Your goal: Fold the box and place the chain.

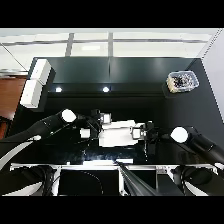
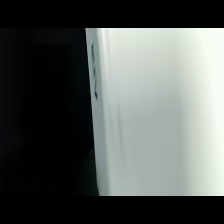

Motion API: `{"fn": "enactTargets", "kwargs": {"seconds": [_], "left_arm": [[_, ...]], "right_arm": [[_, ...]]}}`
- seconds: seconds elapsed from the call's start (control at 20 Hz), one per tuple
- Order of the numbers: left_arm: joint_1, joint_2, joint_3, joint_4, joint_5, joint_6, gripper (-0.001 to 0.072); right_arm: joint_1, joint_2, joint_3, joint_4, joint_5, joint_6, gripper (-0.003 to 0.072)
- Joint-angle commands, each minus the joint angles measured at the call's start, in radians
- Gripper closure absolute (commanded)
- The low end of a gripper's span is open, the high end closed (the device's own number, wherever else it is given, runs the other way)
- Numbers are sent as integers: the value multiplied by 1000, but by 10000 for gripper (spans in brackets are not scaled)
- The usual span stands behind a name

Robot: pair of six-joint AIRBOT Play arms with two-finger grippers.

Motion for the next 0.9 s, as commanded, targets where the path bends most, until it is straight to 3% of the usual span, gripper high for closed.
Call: {"fn": "enactTargets", "kwargs": {"seconds": [0.0,0.5,0.85], "left_arm": [[0,-1,1,1,0,0,679],[0,-1,1,1,0,0,679],[0,-1,1,1,0,0,679]], "right_arm": [[76,-29,0,15,-79,-8,-14],[122,-38,2,62,-171,34,-14],[45,-18,85,40,-142,79,-15]]}}
